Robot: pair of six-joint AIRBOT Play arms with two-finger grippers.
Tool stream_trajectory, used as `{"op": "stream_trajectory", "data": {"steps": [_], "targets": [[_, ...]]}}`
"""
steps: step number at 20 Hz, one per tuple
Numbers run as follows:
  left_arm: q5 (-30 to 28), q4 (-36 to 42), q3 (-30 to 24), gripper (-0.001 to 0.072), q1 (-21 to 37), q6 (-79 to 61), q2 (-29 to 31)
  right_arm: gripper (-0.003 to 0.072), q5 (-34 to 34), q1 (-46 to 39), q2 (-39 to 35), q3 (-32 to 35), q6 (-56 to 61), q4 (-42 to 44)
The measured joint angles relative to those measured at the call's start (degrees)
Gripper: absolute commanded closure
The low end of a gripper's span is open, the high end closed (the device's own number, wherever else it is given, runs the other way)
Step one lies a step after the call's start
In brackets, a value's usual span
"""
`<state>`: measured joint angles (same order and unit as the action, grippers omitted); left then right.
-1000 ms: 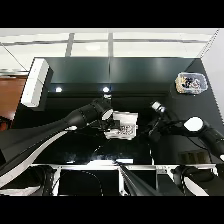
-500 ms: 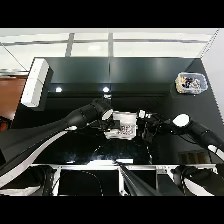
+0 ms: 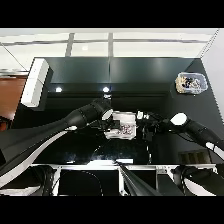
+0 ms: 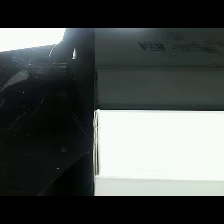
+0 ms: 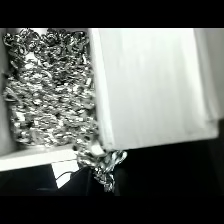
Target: Fold the box and place the chain.
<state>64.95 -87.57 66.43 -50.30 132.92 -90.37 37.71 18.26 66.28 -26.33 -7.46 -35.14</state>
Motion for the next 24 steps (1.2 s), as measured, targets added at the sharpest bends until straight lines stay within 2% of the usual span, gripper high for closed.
{"op": "stream_trajectory", "data": {"steps": [1, 2, 3, 6, 9, 16, 20, 24], "targets": [[0.0, 0.0, 0.0, 0.0679, 0.0, 0.0, 0.0, 0.0570, 0.1, 0.0, 0.0, 0.0, 0.0, -0.2], [0.0, 0.0, 0.0, 0.0679, 0.0, 0.0, 0.0, 0.0662, 0.1, 0.0, -0.1, 0.0, 0.6, -0.3], [0.0, 0.0, 0.0, 0.0679, 0.0, 0.0, 0.0, 0.0677, 0.1, 0.0, -0.4, 0.0, 1.6, -0.7], [0.0, 0.0, 0.0, 0.0679, 0.0, 0.0, 0.0, 0.0677, 0.0, -0.2, -2.9, -0.1, 7.4, -2.7], [0.0, 0.0, 0.0, 0.0679, 0.0, -0.1, 0.0, 0.0677, 2.2, -1.9, -8.4, -0.9, 18.5, -6.7], [0.0, 0.0, 0.0, 0.0679, 0.0, -0.1, 0.0, 0.0677, 21.8, -6.1, -22.1, -8.5, 43.1, -9.6], [0.0, 0.0, 0.0, 0.0679, 0.0, -0.1, 0.0, 0.0677, 29.6, -5.7, -24.3, -11.5, 51.8, -4.3], [0.0, 0.0, 0.0, 0.0679, 0.0, -0.1, 0.0, 0.0671, 28.2, -1.2, -22.4, -12.3, 55.8, -1.0]]}}
